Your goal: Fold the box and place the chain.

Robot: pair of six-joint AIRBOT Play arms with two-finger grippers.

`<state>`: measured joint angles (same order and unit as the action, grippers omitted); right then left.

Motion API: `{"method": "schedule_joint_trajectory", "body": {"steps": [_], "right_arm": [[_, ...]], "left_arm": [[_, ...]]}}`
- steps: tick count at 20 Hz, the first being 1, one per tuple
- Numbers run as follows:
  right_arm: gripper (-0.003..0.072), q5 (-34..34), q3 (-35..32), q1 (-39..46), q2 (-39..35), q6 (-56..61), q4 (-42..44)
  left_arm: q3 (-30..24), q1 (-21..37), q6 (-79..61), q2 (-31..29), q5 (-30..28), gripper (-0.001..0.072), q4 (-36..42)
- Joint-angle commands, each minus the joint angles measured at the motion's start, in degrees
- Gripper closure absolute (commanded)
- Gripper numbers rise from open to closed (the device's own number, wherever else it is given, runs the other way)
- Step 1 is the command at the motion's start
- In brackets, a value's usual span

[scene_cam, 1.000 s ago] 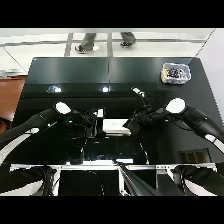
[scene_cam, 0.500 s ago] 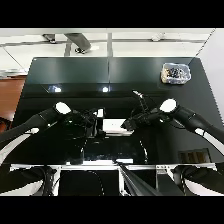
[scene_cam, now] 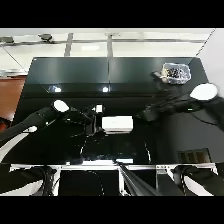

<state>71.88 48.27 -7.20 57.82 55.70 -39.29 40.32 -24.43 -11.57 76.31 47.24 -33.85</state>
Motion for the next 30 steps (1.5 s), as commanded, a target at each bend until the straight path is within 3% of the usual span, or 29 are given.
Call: {"method": "schedule_joint_trajectory", "body": {"steps": [1, 4, 6, 13, 18, 30], "right_arm": [[0.0669, 7.9, 0.9, 11.7, -7.1, 2.6, -6.4], [0.0669, 11.4, 0.8, 18.8, -8.4, 3.3, -8.6], [0.0669, 8.2, 0.0, 19.7, -8.4, 3.7, -8.6], [0.0668, 5.3, -2.7, 19.7, -8.4, 3.8, -7.8], [0.0669, 5.6, -2.7, 19.7, -8.4, 3.9, -7.7], [0.0669, 5.6, -2.7, 19.7, -8.4, 3.9, -7.7]], "left_arm": [[2.4, 0.8, 7.6, -4.0, 2.3, -0.0006, -7.4], [8.0, 0.6, 17.6, -7.1, 8.4, 0.0, -8.7], [12.2, -0.7, 18.5, -5.7, 8.4, 0.0002, -6.9], [24.9, -7.9, 28.2, 10.4, 9.0, 0.0002, -6.1], [25.2, -9.3, 28.8, 12.7, 14.5, 0.0002, -7.1], [25.2, -9.8, 30.0, 12.7, 18.3, 0.0002, -12.6]]}}
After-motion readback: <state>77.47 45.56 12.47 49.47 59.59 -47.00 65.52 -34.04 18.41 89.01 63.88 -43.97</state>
